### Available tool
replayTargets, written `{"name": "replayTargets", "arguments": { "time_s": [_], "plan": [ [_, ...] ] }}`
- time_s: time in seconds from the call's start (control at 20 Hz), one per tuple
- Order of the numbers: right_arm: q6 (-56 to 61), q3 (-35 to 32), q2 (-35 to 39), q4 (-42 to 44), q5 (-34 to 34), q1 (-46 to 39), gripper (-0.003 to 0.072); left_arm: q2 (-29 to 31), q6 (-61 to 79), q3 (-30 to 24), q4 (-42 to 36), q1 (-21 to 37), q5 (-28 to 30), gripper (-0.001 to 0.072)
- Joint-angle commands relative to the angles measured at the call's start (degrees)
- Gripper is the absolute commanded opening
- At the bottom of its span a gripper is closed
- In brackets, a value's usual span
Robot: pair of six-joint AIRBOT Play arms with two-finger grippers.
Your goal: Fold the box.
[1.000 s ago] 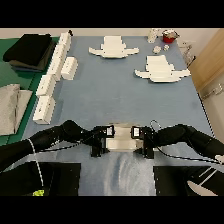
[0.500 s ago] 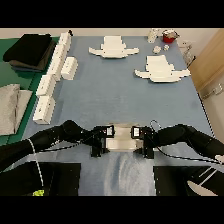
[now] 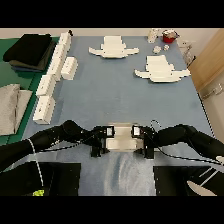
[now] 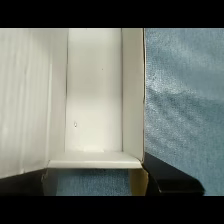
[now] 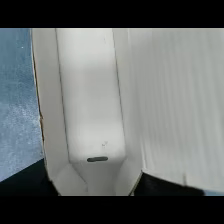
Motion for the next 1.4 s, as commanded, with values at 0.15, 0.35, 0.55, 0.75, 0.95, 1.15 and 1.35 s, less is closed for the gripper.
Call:
{"name": "replayTargets", "arguments": {
  "time_s": [0.15,0.35,0.55,0.75,0.95,1.15,1.35],
  "plan": [
    [13.62,0.94,8.96,-11.63,-4.07,0.02,0.0616,0.07,-0.07,0.00,-0.04,0.00,0.07,0.0458],
    [28.63,4.33,15.56,-22.32,-14.56,0.04,0.0615,0.07,-0.07,0.00,-0.04,0.00,0.07,0.0458],
    [53.22,10.49,20.65,-24.50,-24.00,0.04,0.0610,0.07,-0.07,0.00,-0.04,0.00,0.07,0.0458],
    [67.63,9.75,17.68,0.20,-19.15,0.11,0.0358,0.07,-0.07,0.00,-0.04,0.00,0.07,0.0458],
    [67.60,10.62,7.56,9.18,-4.17,2.58,0.0049,0.07,-0.07,0.00,-0.04,0.00,0.04,0.0458],
    [67.43,14.80,-3.72,7.43,1.42,0.76,0.0048,0.07,-0.07,0.00,-0.04,0.00,0.04,0.0458],
    [65.31,16.24,-12.07,7.13,1.70,-0.37,0.0048,0.07,-0.07,0.00,-0.04,0.00,0.07,0.0458]
  ]
}}
